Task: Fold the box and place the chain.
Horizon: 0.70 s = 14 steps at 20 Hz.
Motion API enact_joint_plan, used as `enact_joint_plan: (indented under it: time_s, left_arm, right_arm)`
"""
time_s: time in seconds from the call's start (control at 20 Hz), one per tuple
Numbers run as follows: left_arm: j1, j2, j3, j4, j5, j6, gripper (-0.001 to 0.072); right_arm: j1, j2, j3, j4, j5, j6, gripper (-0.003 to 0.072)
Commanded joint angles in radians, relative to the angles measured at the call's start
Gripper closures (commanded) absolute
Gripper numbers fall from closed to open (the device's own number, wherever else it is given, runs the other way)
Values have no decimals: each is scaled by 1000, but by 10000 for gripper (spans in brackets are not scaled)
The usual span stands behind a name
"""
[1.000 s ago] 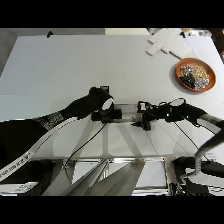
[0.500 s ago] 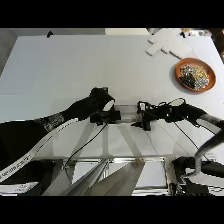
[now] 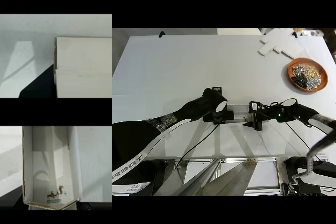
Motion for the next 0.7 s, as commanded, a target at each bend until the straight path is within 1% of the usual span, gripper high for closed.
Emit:
enact_joint_plan:
  time_s: [0.0, 0.15, 0.2, 0.35, 0.4, 0.65]
  left_arm:
    - [-5, -1, 0, 6, 13, 0, 706]
    - [-5, 0, 0, -3, 13, 21, 696]
    - [-5, 2, 0, -6, 10, 22, 680]
    - [-1, 24, 0, -10, -9, 35, 503]
    - [4, 37, 0, -10, -9, 62, 476]
    - [23, 112, 0, -10, -32, 109, 476]
  right_arm:
    - [0, 1, 0, -1, 1, 2, 273]
    - [0, 1, 0, -1, 1, 2, 273]
    - [0, 1, 0, -1, 1, 2, 273]
    - [0, 1, 0, -1, 1, 2, 273]
    - [0, 1, 0, -1, 2, 2, 273]
    - [0, 1, 0, -1, 2, 2, 273]
